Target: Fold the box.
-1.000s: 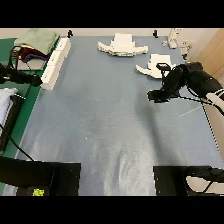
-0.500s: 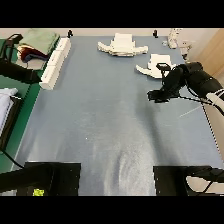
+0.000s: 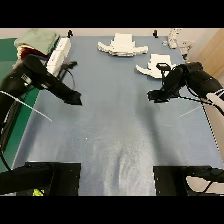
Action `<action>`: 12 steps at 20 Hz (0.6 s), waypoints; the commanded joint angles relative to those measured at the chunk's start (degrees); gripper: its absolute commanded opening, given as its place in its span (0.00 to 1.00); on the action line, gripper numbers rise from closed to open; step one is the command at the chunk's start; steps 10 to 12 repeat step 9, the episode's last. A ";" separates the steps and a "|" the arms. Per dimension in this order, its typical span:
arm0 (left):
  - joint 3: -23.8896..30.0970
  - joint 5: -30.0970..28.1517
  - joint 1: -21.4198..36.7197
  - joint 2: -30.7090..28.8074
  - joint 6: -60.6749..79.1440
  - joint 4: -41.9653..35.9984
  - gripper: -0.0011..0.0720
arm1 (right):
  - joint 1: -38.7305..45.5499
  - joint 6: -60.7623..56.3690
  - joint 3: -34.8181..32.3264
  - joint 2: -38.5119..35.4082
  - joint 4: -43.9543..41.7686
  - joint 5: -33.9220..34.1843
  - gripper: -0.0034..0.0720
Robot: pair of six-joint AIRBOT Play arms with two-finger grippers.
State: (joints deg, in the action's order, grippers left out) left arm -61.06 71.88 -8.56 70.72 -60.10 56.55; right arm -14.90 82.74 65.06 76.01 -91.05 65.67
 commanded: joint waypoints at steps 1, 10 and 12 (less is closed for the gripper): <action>7.23 -8.13 -9.38 -0.02 -2.78 0.02 0.03 | 0.04 -0.02 0.04 0.04 -0.02 -0.02 0.07; 7.61 -8.79 -11.37 0.04 -2.71 0.02 0.03 | 0.04 -0.02 0.04 0.04 -0.02 -0.02 0.07; 7.61 -8.79 -11.37 0.04 -2.71 0.02 0.03 | 0.04 -0.02 0.04 0.04 -0.02 -0.02 0.07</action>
